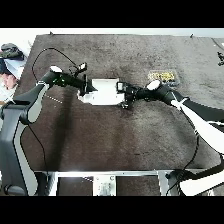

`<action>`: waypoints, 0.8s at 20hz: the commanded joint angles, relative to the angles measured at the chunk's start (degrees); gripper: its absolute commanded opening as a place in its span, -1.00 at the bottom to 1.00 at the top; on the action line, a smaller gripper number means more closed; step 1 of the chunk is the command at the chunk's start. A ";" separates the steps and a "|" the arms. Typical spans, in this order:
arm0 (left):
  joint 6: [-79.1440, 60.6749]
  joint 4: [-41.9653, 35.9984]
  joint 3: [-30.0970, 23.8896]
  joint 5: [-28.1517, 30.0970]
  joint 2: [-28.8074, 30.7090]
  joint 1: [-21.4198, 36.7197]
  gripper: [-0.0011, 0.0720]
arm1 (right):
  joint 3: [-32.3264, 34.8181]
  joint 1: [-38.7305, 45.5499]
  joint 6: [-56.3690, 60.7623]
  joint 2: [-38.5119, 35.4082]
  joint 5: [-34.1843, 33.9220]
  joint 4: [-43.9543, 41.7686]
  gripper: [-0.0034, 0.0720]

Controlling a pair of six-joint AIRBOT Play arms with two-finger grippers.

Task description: Fold the box and place the chain.

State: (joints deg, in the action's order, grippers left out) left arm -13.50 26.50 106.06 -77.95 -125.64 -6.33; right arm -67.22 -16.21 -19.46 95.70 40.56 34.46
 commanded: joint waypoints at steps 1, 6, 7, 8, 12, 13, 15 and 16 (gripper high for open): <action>-0.02 0.00 0.00 0.00 -0.02 0.07 -0.93 | -0.28 1.20 -2.25 -0.85 -2.01 -2.80 1.00; -0.02 0.00 0.00 0.00 -0.02 0.07 -0.93 | -3.76 3.89 -3.89 2.01 1.22 -4.74 0.99; -0.02 0.00 0.00 0.00 -0.02 0.07 -0.93 | -5.51 4.04 -3.89 3.39 3.34 -4.72 1.00; -0.02 0.00 0.00 0.00 -0.02 0.07 -0.93 | -7.26 4.02 -3.87 4.35 4.13 -4.70 1.00; -0.02 0.00 0.00 -0.02 -0.02 0.07 -0.93 | -10.16 4.09 -3.45 4.92 5.46 -4.68 0.99; -0.02 0.00 0.00 0.02 -0.02 0.07 -0.93 | -10.82 4.09 -3.48 5.64 6.34 -4.66 0.97; -0.02 0.00 0.00 -0.02 -0.02 0.07 -0.93 | -13.40 4.81 -3.10 8.31 9.99 -4.35 0.97; -0.02 0.00 0.00 0.00 -0.02 0.07 -0.93 | -14.84 5.27 -1.88 9.55 11.50 -4.20 0.97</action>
